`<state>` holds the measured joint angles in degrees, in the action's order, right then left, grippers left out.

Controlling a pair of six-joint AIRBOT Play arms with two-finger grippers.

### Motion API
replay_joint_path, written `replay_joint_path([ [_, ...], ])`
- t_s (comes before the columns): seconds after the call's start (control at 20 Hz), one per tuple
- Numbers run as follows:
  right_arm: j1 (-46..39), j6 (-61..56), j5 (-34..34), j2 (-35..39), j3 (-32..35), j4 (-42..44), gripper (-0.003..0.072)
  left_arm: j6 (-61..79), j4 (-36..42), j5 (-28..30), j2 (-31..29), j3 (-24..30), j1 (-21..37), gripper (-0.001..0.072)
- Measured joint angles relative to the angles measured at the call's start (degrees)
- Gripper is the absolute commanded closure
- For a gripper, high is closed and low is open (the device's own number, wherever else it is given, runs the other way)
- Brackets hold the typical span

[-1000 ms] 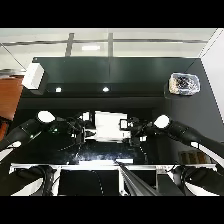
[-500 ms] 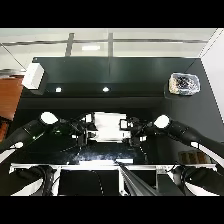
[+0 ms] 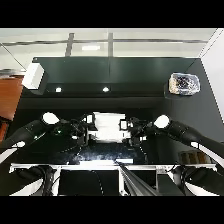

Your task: Fold the box and place the chain.

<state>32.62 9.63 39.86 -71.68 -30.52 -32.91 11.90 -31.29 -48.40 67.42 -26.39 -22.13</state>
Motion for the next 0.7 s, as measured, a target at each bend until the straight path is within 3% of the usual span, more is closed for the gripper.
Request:
replay_joint_path([
  [0.05,0.00,0.00,-0.02,0.00,0.00,0.00,0.0485,0.00,0.00,-0.02,0.00,0.00,0.00,0.0282],
  [0.15,0.00,-0.02,-0.02,0.00,0.00,0.02,0.0485,0.02,0.00,-0.04,0.02,0.00,0.00,0.0380],
  [0.25,0.00,-0.04,-0.02,0.00,0.00,0.02,0.0485,0.15,-0.04,-0.13,0.04,0.00,0.00,0.0256],
  [0.3,0.00,-0.04,-0.02,0.00,0.00,0.02,0.0485,0.15,-0.02,-0.11,0.04,0.00,0.00,0.0256],
  [0.35,0.00,-0.04,-0.02,0.00,0.00,0.02,0.0485,0.13,0.00,-0.09,0.04,0.00,0.00,0.0285],
  [0.45,0.00,-0.17,-0.02,0.00,0.00,0.04,0.0485,0.04,-0.15,-0.15,0.04,0.00,0.02,0.0674],
  [0.7,0.00,-0.22,-0.22,0.00,0.00,0.09,0.0485,-7.63,-4.22,-0.42,-2.25,-0.70,2.78,0.0679],
])
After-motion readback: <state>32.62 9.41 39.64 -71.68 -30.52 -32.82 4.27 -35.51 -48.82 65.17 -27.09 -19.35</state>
